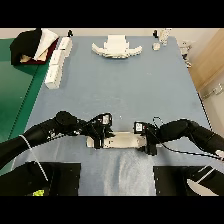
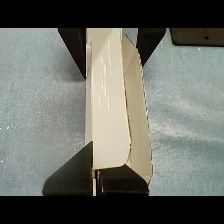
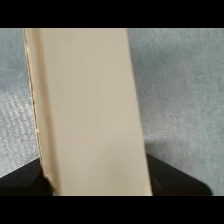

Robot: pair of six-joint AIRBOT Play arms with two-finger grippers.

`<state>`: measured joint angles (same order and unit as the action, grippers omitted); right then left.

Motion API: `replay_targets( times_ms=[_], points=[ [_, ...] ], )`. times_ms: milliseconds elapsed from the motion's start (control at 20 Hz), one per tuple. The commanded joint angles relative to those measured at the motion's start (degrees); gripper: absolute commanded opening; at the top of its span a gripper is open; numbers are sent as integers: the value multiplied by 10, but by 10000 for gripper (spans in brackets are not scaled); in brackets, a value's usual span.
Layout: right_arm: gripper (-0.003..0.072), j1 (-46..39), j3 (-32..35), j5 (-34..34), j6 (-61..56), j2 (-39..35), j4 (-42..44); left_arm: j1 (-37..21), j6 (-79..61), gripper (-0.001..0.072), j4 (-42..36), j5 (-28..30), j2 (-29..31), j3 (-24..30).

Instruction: Fold the box.

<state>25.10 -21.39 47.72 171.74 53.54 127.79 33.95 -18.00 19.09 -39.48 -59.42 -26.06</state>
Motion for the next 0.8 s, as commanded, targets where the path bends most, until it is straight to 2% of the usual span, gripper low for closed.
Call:
replay_targets(
  times_ms=[0, 150, 200, 250, 350, 400, 450, 700, 750],
  points=[
    [692, 7, 3, -7, 2, 0, 4, 0, 0, 13, 0, 0, 0, 0],
    [688, 7, 3, -12, 2, 0, 4, 0, 0, 14, 0, 0, 0, 0],
    [681, 7, 3, -12, 2, 0, 4, 0, 0, 14, 0, 0, 0, 0],
    [640, 7, 3, -12, 2, 0, 4, 0, 0, 14, 0, 0, 0, 0],
    [638, 7, 3, -12, 2, 1, 1, 0, 0, 14, 0, 0, 0, 0],
    [603, 7, 3, -12, 2, 2, 1, 0, 0, 14, 0, 0, 0, 0],
    [523, 8, 3, -11, 2, 7, 1, 0, 0, 14, 0, 0, 0, 0],
    [512, 11, 3, -12, 2, 9, -7, 0, 0, 13, 0, 0, 0, 0],
    [530, 11, 3, -12, 2, 9, -10, 0, 0, 14, 0, 0, 0, 0]
  ],
)
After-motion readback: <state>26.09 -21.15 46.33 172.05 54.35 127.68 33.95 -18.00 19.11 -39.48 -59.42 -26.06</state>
